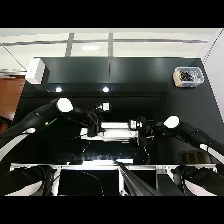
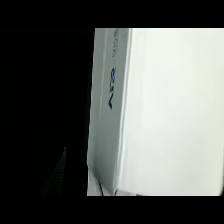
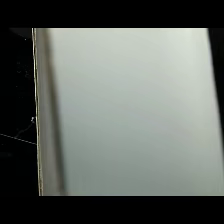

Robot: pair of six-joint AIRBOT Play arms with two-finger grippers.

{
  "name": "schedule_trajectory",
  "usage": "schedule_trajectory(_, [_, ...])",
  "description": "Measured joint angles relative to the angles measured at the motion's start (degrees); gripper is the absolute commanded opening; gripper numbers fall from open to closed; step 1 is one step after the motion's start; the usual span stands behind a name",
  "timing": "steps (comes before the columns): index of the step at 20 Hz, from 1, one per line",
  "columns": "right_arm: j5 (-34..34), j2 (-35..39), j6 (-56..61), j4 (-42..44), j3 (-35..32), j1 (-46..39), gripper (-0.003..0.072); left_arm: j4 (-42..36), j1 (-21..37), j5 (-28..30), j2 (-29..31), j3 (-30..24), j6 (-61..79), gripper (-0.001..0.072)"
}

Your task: Fold the box and place the chain.

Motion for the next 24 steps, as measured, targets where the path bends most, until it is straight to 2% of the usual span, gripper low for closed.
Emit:
schedule_trajectory(1, [-0.02, 0.00, 0.00, 0.00, 0.00, 0.00, 0.0539, 3.04, 0.00, -0.44, 1.73, 0.00, -3.91, 0.0370])
schedule_trajectory(2, [-0.02, 0.00, 0.02, 0.00, 0.00, 0.00, 0.0539, 5.99, 0.00, -1.51, 3.30, 0.00, -8.48, 0.0109])
schedule_trajectory(3, [-0.02, 0.00, 0.02, 0.00, 0.00, -0.02, 0.0539, 9.38, 0.02, -2.99, 4.85, 0.00, -13.70, 0.0026])
schedule_trajectory(7, [-0.02, 0.00, 0.02, 0.00, 0.00, 0.00, 0.0539, 17.42, 0.28, -9.03, 8.68, -0.90, -30.32, 0.0024])
schedule_trajectory(10, [-0.04, 0.00, 0.02, -0.02, 0.00, 0.00, 0.0540, 13.05, 0.28, -10.21, 9.99, -4.20, -37.59, 0.0026])
schedule_trajectory(13, [-0.04, 0.00, 0.04, 0.00, 0.00, 0.00, 0.0539, -0.13, 0.28, -4.81, 10.56, -8.11, -38.34, 0.0026])
schedule_trajectory(17, [-0.04, 0.00, 0.04, 0.00, 0.00, -0.02, 0.0539, -16.94, 0.28, 6.27, 10.75, -10.34, -34.34, 0.0026])
schedule_trajectory(20, [-0.07, 0.00, 0.13, 0.00, 0.00, -0.02, 0.0539, -23.34, -0.31, 16.11, 9.53, -10.84, -32.33, 0.0026])
schedule_trajectory(24, [-0.07, 0.00, 0.11, 0.00, 0.00, 0.00, 0.0539, -25.88, -2.16, 23.02, 5.86, -11.02, -26.84, 0.0026])
